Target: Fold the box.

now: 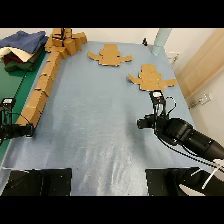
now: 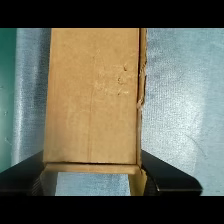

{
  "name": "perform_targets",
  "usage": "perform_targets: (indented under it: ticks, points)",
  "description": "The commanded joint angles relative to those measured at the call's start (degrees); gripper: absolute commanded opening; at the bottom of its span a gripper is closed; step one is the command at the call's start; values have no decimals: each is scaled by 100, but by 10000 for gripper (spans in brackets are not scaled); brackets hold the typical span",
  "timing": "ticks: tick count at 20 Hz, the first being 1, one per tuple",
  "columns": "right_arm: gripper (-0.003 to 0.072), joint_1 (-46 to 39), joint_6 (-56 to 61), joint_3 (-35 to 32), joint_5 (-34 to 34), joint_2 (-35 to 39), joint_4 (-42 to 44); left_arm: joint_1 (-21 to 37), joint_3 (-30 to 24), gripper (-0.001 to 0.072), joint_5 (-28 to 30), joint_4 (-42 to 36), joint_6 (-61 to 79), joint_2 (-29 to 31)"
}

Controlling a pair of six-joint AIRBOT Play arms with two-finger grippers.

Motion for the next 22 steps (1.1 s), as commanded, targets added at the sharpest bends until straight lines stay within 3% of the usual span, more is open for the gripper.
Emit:
perform_targets:
  ticks: [1,11,13,19,20,22]
  points:
    - [5,2,0,0,2,0,0,4,0,351,-87,2,-24,0]
    - [6,2,0,0,17,0,2,7,0,356,-214,201,-22,-396]
    - [5,2,0,-2,17,0,2,7,0,573,-280,238,-22,-398]
    - [5,2,0,0,17,0,2,7,0,596,-302,245,-22,-398]
    - [6,2,0,0,17,0,2,7,0,676,-308,284,-24,-398]
    - [5,2,-2,0,17,0,2,7,0,690,-380,485,-46,-396]
